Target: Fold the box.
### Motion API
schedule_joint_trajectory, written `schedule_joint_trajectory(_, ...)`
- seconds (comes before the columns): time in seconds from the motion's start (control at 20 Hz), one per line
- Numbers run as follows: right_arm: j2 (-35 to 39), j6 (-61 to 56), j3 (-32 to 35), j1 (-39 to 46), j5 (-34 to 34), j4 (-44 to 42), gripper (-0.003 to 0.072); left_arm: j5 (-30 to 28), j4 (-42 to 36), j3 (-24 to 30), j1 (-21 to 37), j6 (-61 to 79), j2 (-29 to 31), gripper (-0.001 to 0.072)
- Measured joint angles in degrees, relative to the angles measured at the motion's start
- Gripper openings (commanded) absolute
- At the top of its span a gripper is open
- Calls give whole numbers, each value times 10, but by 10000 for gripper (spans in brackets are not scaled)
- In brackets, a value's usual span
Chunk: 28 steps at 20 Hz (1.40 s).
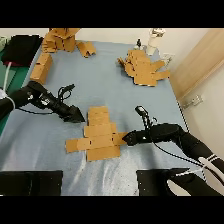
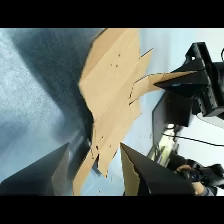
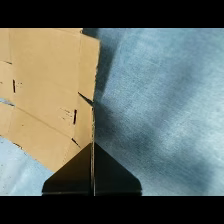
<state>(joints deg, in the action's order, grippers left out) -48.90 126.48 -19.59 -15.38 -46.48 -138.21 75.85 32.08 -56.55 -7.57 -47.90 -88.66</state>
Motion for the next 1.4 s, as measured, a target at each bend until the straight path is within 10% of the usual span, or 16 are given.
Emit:
schedule_joint_trajectory(0.85, 0, -5, 0, 0, -22, 7, 2, -20, 1, -96, -56, 3, -88, 468)
schedule_joint_trajectory(1.0, 0, -5, 0, 0, -22, 9, 2, -18, 7, -97, -69, 2, -91, 341)
schedule_joint_trajectory(1.4, 0, -5, 0, 0, -21, 14, 2, 4, 7, -99, -115, 27, -108, 341)
